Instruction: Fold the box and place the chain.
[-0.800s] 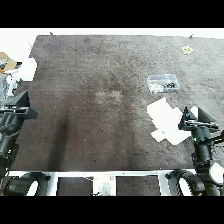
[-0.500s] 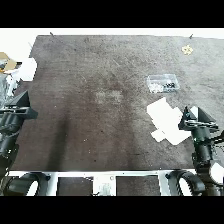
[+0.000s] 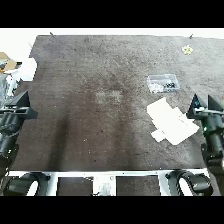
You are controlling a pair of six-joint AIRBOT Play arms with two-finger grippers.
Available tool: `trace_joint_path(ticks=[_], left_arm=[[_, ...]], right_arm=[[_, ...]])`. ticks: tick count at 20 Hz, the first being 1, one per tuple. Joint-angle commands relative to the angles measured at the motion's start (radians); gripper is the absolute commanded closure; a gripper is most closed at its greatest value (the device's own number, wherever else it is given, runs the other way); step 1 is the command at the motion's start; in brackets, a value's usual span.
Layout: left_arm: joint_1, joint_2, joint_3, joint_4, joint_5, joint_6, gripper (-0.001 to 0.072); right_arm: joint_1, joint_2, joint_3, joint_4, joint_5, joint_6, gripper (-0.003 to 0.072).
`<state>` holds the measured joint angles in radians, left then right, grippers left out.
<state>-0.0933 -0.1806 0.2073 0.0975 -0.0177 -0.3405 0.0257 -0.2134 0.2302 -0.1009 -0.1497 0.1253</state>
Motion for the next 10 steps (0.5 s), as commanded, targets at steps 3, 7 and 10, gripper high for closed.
trace_joint_path(ticks=[3, 7, 10], left_arm=[[0.000, 0.000, 0.000, 0.000, 0.000, 0.000, 0.0698], [0.000, 0.000, 0.000, 0.000, 0.001, 0.000, 0.0698], [0.000, 0.000, 0.000, 0.000, 0.001, 0.000, 0.0698]], right_arm=[[-0.074, -0.421, 0.273, -0.003, 0.135, 0.004, 0.0180], [-0.407, -0.722, 0.506, -0.209, 0.700, 0.279, 0.0180], [-0.615, -0.919, 0.758, -0.618, 1.068, 0.564, 0.0181]])
